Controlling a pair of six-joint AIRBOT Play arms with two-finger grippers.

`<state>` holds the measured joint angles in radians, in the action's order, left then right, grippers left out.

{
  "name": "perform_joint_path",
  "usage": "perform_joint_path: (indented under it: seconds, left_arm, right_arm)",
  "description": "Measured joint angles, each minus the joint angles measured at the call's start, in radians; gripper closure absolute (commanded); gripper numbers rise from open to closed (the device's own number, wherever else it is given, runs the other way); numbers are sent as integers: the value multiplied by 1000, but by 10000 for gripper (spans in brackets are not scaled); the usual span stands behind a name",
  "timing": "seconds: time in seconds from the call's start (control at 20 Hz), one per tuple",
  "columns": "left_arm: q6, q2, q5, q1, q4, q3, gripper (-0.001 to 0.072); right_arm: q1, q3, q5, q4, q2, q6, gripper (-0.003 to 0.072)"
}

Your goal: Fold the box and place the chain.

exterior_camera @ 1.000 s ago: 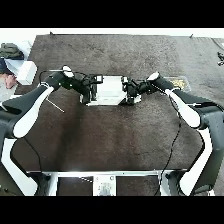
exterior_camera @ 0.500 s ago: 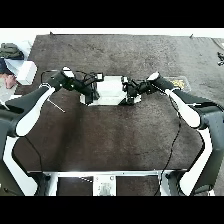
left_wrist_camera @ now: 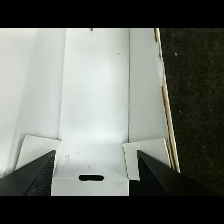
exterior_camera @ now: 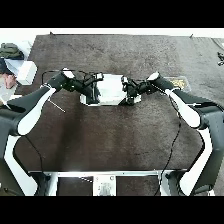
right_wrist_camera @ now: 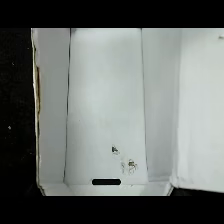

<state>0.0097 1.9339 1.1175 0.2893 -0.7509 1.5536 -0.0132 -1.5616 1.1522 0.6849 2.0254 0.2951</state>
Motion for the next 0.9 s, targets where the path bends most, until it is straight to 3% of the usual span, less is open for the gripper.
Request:
perform_joint_path:
  seconds: [0.05, 0.1, 0.3, 0.6, 0.9]
  left_arm:
    - [0, 0, 1, 0, 2, 0, 195]
    - [-1, 0, 1, 0, 2, 0, 378]
    - [-2, 0, 46, -26, -30, 0, 699]
    - [-51, -16, 164, -94, -26, 44, 705]
    - [-310, -134, 150, -144, -69, 61, 706]
  right_arm:
    - [0, 0, 0, 0, 0, 0, 473]
    - [0, 0, 0, 0, 0, 0, 472]
    - [0, 0, 0, 0, 0, -1, 473]
    - [0, 0, 0, 0, 0, -1, 473]
    - [0, 0, 0, 0, 0, -1, 473]
